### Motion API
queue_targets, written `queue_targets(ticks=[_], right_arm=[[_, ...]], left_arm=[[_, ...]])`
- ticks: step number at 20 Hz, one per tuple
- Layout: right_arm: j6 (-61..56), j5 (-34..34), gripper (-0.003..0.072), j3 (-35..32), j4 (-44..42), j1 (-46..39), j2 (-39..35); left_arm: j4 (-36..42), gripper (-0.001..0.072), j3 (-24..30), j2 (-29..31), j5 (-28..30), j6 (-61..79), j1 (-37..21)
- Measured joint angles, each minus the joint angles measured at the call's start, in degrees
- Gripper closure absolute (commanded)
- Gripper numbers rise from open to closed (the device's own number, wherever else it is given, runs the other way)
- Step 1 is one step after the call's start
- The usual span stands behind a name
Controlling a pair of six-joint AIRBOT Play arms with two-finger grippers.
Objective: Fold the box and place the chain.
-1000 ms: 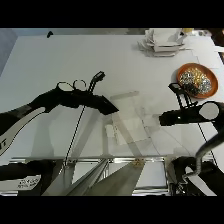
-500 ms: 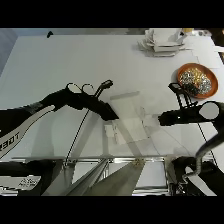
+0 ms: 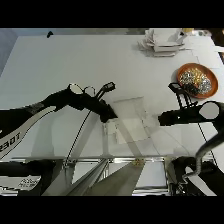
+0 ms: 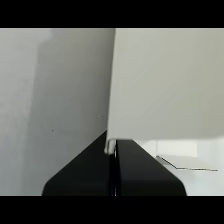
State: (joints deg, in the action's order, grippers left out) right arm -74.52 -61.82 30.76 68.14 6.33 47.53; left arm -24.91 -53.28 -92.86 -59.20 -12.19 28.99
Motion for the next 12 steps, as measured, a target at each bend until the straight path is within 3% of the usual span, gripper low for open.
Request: queue_targets(ticks=[1, 6, 12], right_arm=[[0.0, -0.1, 0.0335, 0.0, 0.0, 0.0, 0.0], [0.2, -0.8, 0.0336, 2.5, -0.5, 0.0, -1.2], [3.2, -1.0, 0.0336, 6.1, -0.5, 0.0, -5.1]], left_arm=[[0.0, 0.0704, 0.0, 0.4, 0.2, 1.8, 0.0], [-1.5, 0.0704, 0.0, 3.4, 2.9, 7.7, 0.3], [-9.1, 0.07, 0.0, 4.7, 6.2, 12.5, 3.1]])
